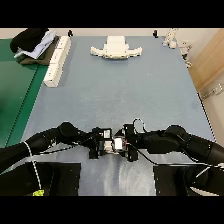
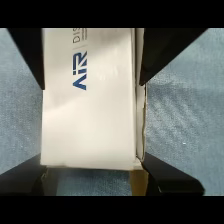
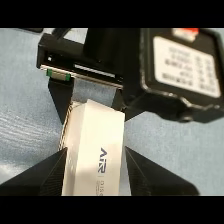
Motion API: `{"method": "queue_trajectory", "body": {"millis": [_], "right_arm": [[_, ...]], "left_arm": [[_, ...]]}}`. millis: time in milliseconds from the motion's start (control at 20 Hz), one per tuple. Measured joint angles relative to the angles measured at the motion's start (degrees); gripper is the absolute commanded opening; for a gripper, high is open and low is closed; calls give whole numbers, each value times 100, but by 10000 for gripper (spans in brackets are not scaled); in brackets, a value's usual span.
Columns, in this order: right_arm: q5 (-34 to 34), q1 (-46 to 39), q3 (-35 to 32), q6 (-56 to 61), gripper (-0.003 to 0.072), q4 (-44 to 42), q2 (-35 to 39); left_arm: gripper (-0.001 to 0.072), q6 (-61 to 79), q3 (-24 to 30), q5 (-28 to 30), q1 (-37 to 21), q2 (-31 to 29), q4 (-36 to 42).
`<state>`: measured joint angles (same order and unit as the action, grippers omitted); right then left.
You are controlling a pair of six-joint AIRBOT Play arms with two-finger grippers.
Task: Fold the box.
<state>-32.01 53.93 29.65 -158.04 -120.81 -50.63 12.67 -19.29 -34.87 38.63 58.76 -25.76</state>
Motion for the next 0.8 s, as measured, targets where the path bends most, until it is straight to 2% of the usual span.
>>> {"method": "queue_trajectory", "body": {"millis": [450, 600, 650, 700, 750, 800], "right_arm": [[-26, 7, 0, 55, 543, -133, 330], [-22, -48, -2, 726, 524, -155, 608], [-13, -90, -7, 1064, 491, -162, 691], [44, -133, -33, 1425, 158, -199, 769], [133, -170, -79, 1759, 7, -269, 841], [229, -190, -151, 2024, 6, -341, 896]], "left_arm": [[401, -4, 0, 26, -2, 0, 7], [401, -7, 0, 26, -2, 0, 7], [401, -7, 0, 26, -2, 0, 7], [401, -7, 0, 26, -2, 0, 7], [401, -9, 0, 26, 0, 0, 7], [401, -9, 0, 26, 0, 0, 7]]}}
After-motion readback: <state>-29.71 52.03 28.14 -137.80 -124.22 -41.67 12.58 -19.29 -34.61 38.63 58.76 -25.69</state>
